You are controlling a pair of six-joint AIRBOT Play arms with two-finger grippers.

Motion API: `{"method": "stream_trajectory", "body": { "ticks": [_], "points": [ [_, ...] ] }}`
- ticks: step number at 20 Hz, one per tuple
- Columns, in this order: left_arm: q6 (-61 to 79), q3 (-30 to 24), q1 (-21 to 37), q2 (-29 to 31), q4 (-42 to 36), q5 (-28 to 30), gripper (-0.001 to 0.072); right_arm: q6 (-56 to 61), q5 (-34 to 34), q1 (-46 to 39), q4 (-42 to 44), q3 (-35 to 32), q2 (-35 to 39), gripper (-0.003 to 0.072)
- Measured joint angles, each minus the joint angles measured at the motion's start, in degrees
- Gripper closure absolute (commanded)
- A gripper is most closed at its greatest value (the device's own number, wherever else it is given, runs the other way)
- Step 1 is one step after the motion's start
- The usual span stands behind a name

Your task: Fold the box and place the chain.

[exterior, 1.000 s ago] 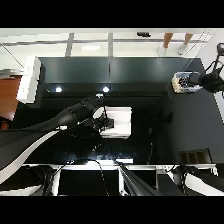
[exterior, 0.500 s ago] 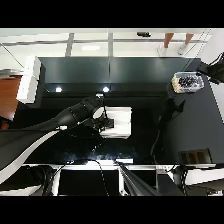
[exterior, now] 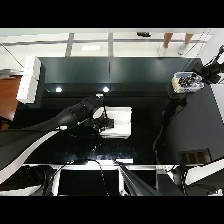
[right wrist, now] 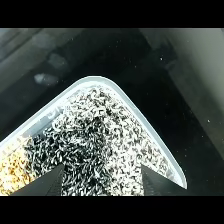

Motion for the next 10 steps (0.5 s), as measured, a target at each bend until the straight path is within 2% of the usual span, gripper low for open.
{"method": "stream_trajectory", "body": {
  "ticks": [5, 6, 10],
  "points": [
    [0.0, 0.0, 0.0, 0.0, 0.0, 0.0, 0.0677, 0.0, 2.5, -0.3, 0.3, 0.8, -0.6, 0.0168],
    [0.0, 0.0, 0.0, 0.0, 0.0, 0.0, 0.0677, -0.3, 4.0, -0.5, 0.3, 0.9, -0.7, 0.0281],
    [0.0, 0.0, 0.0, 0.0, 0.0, 0.0, 0.0677, -2.2, 7.2, -1.1, 0.5, 1.2, -0.7, 0.0277]
  ]
}}
